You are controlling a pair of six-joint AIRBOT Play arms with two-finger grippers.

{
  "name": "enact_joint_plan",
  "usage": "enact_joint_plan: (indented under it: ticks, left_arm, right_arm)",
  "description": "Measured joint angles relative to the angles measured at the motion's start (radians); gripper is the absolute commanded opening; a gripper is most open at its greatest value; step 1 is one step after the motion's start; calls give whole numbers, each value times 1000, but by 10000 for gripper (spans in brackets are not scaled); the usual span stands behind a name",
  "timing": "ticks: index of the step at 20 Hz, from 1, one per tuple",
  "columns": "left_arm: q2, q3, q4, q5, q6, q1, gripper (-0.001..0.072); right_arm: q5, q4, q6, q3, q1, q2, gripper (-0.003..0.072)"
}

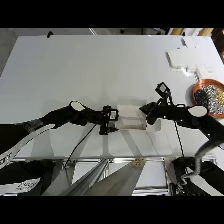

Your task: Fold the box and place the chain.

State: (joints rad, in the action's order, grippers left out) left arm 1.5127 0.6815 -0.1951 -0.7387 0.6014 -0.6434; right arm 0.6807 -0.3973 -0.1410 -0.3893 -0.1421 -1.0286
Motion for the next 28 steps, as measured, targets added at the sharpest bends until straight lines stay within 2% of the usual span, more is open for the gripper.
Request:
enact_joint_plan:
  ticks: [3,6,10,14,15,17,18,21,28]
  left_arm:
    - [0,0,1,0,-1,0,270]
    - [0,0,0,0,0,0,270]
    - [0,0,0,3,1,0,270]
    - [0,0,0,3,1,0,270]
    - [0,0,0,2,1,0,270]
    - [0,0,0,2,1,0,270]
    - [0,0,0,2,1,0,270]
    - [0,0,0,2,0,0,270]
    - [0,0,0,2,0,0,270]
  right_arm:
    - [-24,-57,-76,0,3,-34,18]
    - [7,-102,-117,-6,5,-8,18]
    - [79,-183,-135,-13,7,137,17]
    - [178,-426,-140,-14,7,264,17]
    - [201,-494,-125,-12,7,274,56]
    - [238,-589,-68,-9,7,277,203]
    - [252,-620,-27,-8,7,273,202]
    - [278,-627,107,-2,7,246,200]
    - [288,-439,361,7,7,105,158]
